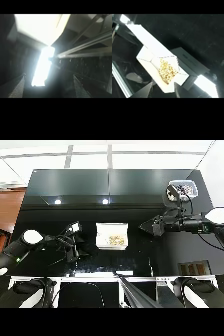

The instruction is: Fold the box and place the chain.

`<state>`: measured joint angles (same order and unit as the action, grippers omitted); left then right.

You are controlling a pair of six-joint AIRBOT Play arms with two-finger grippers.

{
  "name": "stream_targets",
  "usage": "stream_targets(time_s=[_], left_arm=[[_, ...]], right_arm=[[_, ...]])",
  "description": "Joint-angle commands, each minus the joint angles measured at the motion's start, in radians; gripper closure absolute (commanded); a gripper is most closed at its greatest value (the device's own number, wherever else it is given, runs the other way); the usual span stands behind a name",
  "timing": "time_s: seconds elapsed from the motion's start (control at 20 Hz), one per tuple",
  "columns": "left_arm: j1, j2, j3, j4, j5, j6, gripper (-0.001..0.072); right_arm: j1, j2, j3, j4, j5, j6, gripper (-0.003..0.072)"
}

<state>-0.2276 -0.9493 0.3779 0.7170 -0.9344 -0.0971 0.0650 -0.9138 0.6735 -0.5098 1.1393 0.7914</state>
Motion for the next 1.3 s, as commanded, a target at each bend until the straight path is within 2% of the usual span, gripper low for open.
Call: stream_targets(time_s=[0.0,0.5,0.7,0.9,1.25], left_arm=[[-0.006,-0.078,0.011,-0.127,0.014,0.206,-0.0006],[-0.006,-0.209,0.073,-0.134,0.022,0.252,-0.0007],[-0.009,-0.224,0.081,-0.147,0.043,0.273,-0.0006],[-0.033,-0.237,0.089,-0.254,0.048,0.383,-0.0006],[-0.083,-0.296,0.149,-0.226,0.078,0.354,-0.0005]], right_arm=[[0.000,-0.001,0.000,0.000,0.000,0.002,0.0362],[0.000,-0.001,0.000,0.001,0.008,0.002,0.0363],[0.000,-0.001,0.000,0.001,0.008,0.002,0.0363],[0.000,-0.001,0.000,0.002,0.006,0.002,0.0363],[0.000,-0.001,0.000,0.003,0.011,0.002,0.0363]])
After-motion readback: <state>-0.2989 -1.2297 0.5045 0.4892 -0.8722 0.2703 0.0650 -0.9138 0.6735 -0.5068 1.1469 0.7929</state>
